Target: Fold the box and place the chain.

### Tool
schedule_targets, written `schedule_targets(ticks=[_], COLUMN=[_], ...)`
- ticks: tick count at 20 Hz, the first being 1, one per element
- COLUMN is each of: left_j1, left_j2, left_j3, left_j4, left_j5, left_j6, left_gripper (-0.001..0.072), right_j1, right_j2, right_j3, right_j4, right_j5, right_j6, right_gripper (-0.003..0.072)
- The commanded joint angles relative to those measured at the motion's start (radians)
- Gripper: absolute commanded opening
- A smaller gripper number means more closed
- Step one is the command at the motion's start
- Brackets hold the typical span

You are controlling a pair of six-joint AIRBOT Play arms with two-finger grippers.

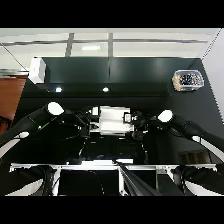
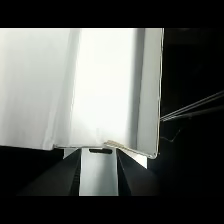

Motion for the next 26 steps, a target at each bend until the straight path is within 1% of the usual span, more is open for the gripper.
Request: schedule_targets(ticks=[1,2,4,6,8,11,12,13,14,15,17,18,19,20,21,22,24,26], left_j1=[-0.006,-0.006,-0.010,-0.021,-0.028,-0.031,-0.031,-0.032,-0.031,-0.031,-0.032,-0.031,-0.030,-0.030,-0.027,-0.022,0.013,0.082], left_j2=[-0.007,-0.012,-0.032,-0.048,-0.064,-0.068,-0.068,-0.068,-0.068,-0.068,-0.068,-0.066,-0.062,-0.059,-0.055,-0.041,0.019,0.122], left_j3=[0.000,0.000,0.000,0.000,0.000,0.000,0.000,0.000,0.000,0.000,0.000,0.000,0.000,0.000,0.001,0.003,0.018,0.027], left_j4=[-0.066,-0.098,-0.201,-0.199,-0.187,-0.164,-0.165,-0.165,-0.164,-0.159,-0.153,-0.145,-0.142,-0.142,-0.137,-0.115,-0.027,0.066], left_j5=[0.015,0.014,-0.025,-0.027,-0.027,-0.026,-0.026,-0.023,-0.024,-0.024,-0.027,-0.031,-0.030,-0.029,-0.031,-0.040,-0.048,-0.067], left_j6=[0.002,0.002,0.004,0.005,0.004,0.001,0.001,0.002,0.002,0.002,0.002,0.002,0.002,0.001,0.000,0.000,-0.115,-0.247], left_gripper=[0.0265,0.0265,0.0266,0.0264,0.0222,0.0219,0.0245,0.0387,0.0417,0.0358,0.0362,0.0275,0.0255,0.0333,0.0282,0.0027,0.0029,0.0028], right_j1=[0.001,0.001,0.001,0.001,0.001,0.001,0.001,0.001,0.001,0.001,0.001,0.001,0.001,0.001,0.001,0.001,0.001,0.001], right_j2=[-0.001,-0.001,-0.001,-0.001,-0.001,-0.001,-0.001,-0.001,-0.001,-0.001,-0.001,-0.001,-0.001,-0.001,-0.001,-0.001,-0.001,-0.001], right_j3=[0.000,0.000,0.000,0.000,0.000,0.000,0.000,0.000,0.000,0.000,0.000,0.000,0.000,0.000,0.000,0.000,0.000,0.000], right_j4=[-0.001,-0.001,-0.001,-0.001,-0.001,-0.001,-0.001,-0.001,-0.001,-0.001,-0.001,-0.001,-0.001,-0.001,-0.001,-0.001,-0.001,-0.001], right_j5=[0.000,0.000,0.000,0.000,0.000,0.000,0.000,0.000,0.000,0.000,0.000,0.000,0.000,0.000,0.000,0.000,0.000,0.000], right_j6=[0.000,0.000,0.000,0.000,0.000,0.000,0.000,0.000,0.000,0.000,0.000,0.000,0.000,0.000,0.000,0.000,0.000,0.000], right_gripper=[0.0427,0.0428,0.0428,0.0427,0.0428,0.0427,0.0427,0.0428,0.0428,0.0427,0.0428,0.0427,0.0427,0.0428,0.0428,0.0428,0.0427,0.0427])
